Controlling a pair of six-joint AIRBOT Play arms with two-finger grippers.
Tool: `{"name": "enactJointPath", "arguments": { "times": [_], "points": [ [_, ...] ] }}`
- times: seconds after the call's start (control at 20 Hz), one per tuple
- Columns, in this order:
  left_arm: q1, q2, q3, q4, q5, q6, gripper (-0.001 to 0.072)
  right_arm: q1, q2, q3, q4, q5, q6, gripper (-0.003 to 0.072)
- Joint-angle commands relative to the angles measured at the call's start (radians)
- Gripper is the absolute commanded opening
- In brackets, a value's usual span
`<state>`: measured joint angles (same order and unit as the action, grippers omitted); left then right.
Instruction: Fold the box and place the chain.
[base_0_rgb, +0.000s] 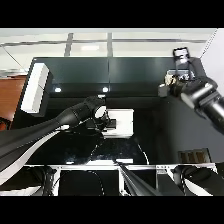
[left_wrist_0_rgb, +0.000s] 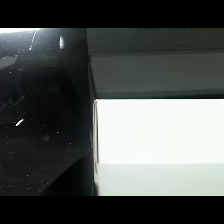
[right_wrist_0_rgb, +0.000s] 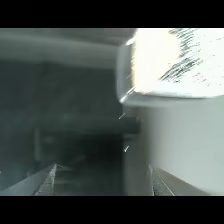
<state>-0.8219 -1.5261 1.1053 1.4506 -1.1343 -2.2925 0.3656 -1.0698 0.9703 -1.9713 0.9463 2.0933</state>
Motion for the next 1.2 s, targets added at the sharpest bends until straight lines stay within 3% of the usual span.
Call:
{"name": "enactJointPath", "arguments": {
  "times": [0.0,0.1,0.4,0.5,0.75,1.0,1.05,1.15],
  "points": [
    [0.000,0.000,0.000,0.000,0.000,0.000,0.0022,-0.282,-0.120,0.005,0.279,-0.247,-0.060,0.0652],
    [0.000,0.000,0.000,0.000,0.002,0.000,0.0022,-0.395,-0.247,0.123,0.395,-0.221,-0.075,0.0649],
    [0.000,0.000,0.000,0.000,0.000,0.000,0.0022,-0.555,-0.748,0.766,0.399,0.251,-0.004,0.0648],
    [0.000,0.000,0.000,0.000,-0.001,0.000,0.0022,-0.578,-0.855,0.894,0.407,0.285,0.048,0.0648],
    [0.000,0.000,0.000,0.000,-0.002,0.000,0.0022,-0.593,-0.979,1.051,0.408,0.290,0.130,0.0648],
    [0.000,0.000,0.000,0.000,-0.002,0.000,0.0022,-0.593,-1.034,1.056,0.393,0.346,0.134,0.0648],
    [0.000,0.000,0.000,-0.001,-0.001,0.000,0.0022,-0.593,-1.039,1.056,0.393,0.356,0.111,0.0577],
    [0.000,0.000,0.000,-0.001,-0.002,0.000,0.0022,-0.593,-1.037,1.057,0.402,0.360,0.050,0.0153]
  ]
}}
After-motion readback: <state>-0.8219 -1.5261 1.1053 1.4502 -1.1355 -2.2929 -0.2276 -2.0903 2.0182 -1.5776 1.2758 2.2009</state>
